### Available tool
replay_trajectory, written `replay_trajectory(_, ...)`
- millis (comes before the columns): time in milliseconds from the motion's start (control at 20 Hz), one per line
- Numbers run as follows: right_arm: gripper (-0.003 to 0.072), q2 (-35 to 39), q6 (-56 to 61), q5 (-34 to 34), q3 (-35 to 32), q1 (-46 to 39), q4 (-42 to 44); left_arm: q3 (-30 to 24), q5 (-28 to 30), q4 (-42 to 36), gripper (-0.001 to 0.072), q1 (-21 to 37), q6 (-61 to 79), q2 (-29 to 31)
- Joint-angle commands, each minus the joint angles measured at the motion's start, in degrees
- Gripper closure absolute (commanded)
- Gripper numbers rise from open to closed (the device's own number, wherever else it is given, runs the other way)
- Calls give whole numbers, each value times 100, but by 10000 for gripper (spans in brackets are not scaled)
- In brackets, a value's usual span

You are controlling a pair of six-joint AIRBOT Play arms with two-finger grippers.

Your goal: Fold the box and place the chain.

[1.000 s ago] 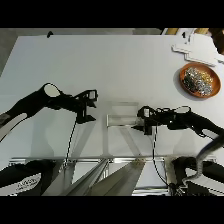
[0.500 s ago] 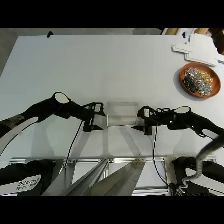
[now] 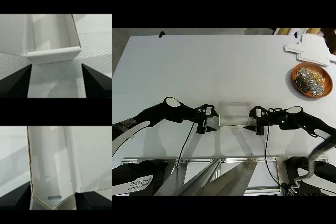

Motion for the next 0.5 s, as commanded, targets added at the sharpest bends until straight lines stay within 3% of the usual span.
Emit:
replay_trajectory(0,268,2,2,0,0,2,2,-13,59,-68,3,4,-61,4)
replay_trajectory(450,268,2,2,0,2,2,2,-13,120,-275,1,-55,-238,4)
